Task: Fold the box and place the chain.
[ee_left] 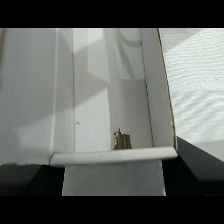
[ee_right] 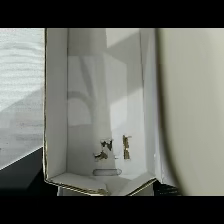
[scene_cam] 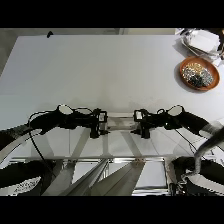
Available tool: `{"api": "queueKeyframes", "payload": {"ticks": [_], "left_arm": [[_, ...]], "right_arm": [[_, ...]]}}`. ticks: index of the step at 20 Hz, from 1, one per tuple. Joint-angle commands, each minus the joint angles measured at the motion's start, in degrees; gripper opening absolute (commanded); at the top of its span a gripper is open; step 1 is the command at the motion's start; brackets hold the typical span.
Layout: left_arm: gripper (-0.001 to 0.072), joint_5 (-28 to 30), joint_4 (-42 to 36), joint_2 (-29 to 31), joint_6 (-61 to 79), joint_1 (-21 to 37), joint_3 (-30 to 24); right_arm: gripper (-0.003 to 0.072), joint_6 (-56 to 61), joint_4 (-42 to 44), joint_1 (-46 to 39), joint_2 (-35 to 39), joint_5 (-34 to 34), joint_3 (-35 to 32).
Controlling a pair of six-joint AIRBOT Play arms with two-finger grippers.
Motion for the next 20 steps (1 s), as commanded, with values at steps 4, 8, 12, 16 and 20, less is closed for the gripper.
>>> {"api": "queueKeyframes", "payload": {"ticks": [4, 8, 12, 16, 20], "left_arm": [[0.0258, 0.04, 0.00, 0.00, 0.02, -0.04, -0.02], [0.0258, 0.04, 0.00, 0.00, 0.02, -0.04, -0.02], [0.0258, 0.04, -0.02, 0.00, 0.02, -0.04, -0.02], [0.0258, 0.04, 0.00, 0.00, 0.02, -0.04, -0.02], [0.0258, 0.07, -0.02, 0.00, 0.02, -0.04, -0.02]], "right_arm": [[0.0402, -0.02, 0.00, -0.02, 0.02, 2.93, 0.04], [0.0704, 1.79, -0.15, -0.02, 1.20, 2.80, 0.04], [0.0704, 7.48, -6.60, -0.02, 3.58, 2.80, 0.04], [0.0698, 17.31, -16.09, -0.02, 7.52, 2.75, 0.04], [0.0693, 31.36, -30.25, -0.04, 12.66, 2.75, 0.04]]}}
